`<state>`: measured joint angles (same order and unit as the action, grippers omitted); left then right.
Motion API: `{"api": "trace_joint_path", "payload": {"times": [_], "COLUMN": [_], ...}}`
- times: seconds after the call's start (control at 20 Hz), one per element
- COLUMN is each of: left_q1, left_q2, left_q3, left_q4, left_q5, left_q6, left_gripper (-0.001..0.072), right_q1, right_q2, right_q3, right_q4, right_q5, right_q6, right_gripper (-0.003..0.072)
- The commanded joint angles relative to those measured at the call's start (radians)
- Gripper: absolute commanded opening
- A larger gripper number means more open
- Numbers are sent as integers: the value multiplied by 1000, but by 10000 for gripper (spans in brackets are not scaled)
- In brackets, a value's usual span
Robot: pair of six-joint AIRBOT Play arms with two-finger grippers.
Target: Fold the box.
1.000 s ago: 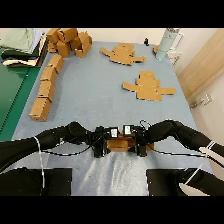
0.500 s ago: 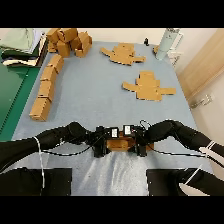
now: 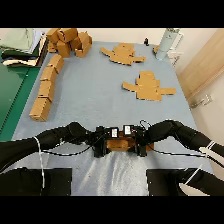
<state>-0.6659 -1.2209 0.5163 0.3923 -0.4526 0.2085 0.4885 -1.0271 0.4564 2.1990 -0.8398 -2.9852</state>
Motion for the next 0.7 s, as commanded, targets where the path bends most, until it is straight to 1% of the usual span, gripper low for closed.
{"api": "trace_joint_path", "payload": {"times": [0.0,0.1,0.15,0.25,0.35,0.45,0.5,0.6,0.65], "left_q1": [-1,-1,-1,-1,-1,-1,-1,-1,-1], "left_q2": [-1,-1,-1,-1,-1,-1,-1,-1,-1], "left_q3": [1,1,1,1,1,1,1,1,1], "left_q4": [0,0,0,0,0,0,0,0,0], "left_q5": [0,0,0,0,0,0,0,0,0], "left_q6": [1,1,1,1,1,1,1,1,1], "left_gripper": [604,604,604,604,603,604,604,604,604], "right_q1": [0,0,0,-2,-3,-3,-3,-3,-3], "right_q2": [0,0,0,16,55,117,157,235,272], "right_q3": [0,0,2,20,37,56,58,58,58], "right_q4": [-14,-13,-15,-42,-159,-291,-331,-339,-328], "right_q5": [2,-8,0,-11,-19,-85,-128,-222,-274], "right_q6": [0,0,0,92,267,422,484,576,655], "right_gripper": [496,511,720,720,720,720,720,718,715]}}
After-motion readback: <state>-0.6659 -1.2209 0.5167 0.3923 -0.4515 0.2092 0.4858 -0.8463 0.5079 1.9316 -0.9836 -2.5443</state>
